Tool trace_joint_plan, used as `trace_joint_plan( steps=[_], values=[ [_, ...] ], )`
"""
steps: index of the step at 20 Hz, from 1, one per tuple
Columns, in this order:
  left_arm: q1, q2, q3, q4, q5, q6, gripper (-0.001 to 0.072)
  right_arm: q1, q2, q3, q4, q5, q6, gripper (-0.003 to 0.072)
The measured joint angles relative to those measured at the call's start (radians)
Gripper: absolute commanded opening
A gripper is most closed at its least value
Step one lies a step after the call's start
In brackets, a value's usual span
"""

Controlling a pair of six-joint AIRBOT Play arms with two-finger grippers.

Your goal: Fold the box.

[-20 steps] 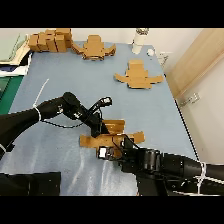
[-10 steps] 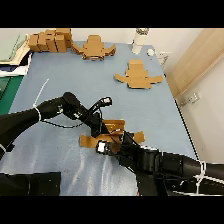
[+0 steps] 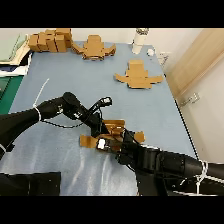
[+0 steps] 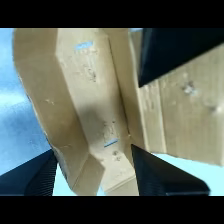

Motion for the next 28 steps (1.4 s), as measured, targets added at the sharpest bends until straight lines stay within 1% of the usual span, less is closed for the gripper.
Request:
trace_joint_plan(
  steps=[3,8,12,16,18,22,25,28],
  values=[
    [0.000,0.000,0.000,0.000,0.000,0.000,0.0013,-0.042,0.046,-0.009,0.024,0.000,0.004,0.0720],
    [0.000,0.000,0.000,0.000,0.000,0.000,0.0013,-0.121,0.152,-0.060,0.064,0.056,-0.099,0.0720],
    [0.000,0.000,0.000,0.000,0.000,0.000,0.0013,-0.206,0.178,-0.084,0.109,0.132,-0.195,0.0720],
    [0.000,0.000,0.000,0.000,0.000,0.000,0.0013,-0.316,0.185,-0.090,0.200,0.179,-0.362,0.0720],
    [0.000,0.000,0.000,0.000,0.000,0.000,0.0013,-0.387,0.183,-0.091,0.294,0.192,-0.492,0.0720],
    [0.000,0.000,0.000,0.000,0.000,0.000,0.0013,-0.546,0.138,-0.090,0.576,0.201,-0.855,0.0720],
    [0.000,0.000,0.000,0.000,0.000,0.000,0.0013,-0.634,0.072,-0.075,0.766,0.198,-1.092,0.0720],
    [0.000,0.000,0.000,0.000,0.000,0.000,0.0013,-0.699,-0.021,-0.037,0.888,0.148,-1.255,0.0720]
  ],
)
